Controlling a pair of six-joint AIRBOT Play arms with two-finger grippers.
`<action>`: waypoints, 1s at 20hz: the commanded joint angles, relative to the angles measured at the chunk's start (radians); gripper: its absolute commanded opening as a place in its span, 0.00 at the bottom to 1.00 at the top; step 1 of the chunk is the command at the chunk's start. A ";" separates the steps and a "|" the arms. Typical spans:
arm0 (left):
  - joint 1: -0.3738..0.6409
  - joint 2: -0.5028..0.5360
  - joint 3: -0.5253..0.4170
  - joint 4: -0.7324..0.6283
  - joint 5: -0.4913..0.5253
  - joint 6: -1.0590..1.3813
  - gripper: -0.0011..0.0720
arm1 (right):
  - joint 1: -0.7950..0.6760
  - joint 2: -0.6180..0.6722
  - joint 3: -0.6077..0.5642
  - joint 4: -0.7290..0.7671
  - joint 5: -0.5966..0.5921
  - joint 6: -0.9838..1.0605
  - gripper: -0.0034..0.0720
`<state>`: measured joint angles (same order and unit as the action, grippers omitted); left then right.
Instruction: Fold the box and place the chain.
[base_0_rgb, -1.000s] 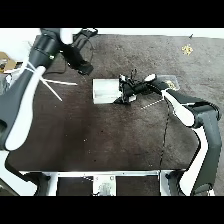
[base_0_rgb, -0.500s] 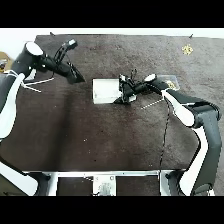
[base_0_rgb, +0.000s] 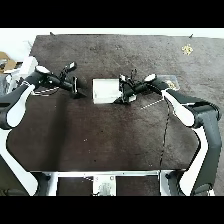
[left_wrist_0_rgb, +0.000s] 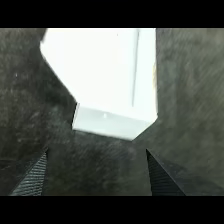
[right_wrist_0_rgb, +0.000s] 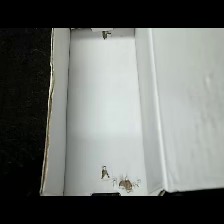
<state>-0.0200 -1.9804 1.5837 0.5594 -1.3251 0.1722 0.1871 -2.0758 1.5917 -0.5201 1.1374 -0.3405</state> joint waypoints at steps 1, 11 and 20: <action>0.001 -0.035 -0.004 -0.022 0.027 0.150 1.00 | 0.001 0.000 0.000 0.000 0.000 0.000 0.63; -0.074 -0.083 -0.004 -0.105 0.032 0.178 1.00 | 0.001 0.000 0.000 0.000 0.000 0.000 0.63; -0.076 -0.086 -0.004 -0.091 0.037 0.235 1.00 | 0.001 0.000 0.000 0.000 0.000 0.000 0.63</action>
<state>-0.0933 -2.0640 1.5799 0.4721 -1.2968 0.3744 0.1871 -2.0758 1.5917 -0.5198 1.1374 -0.3401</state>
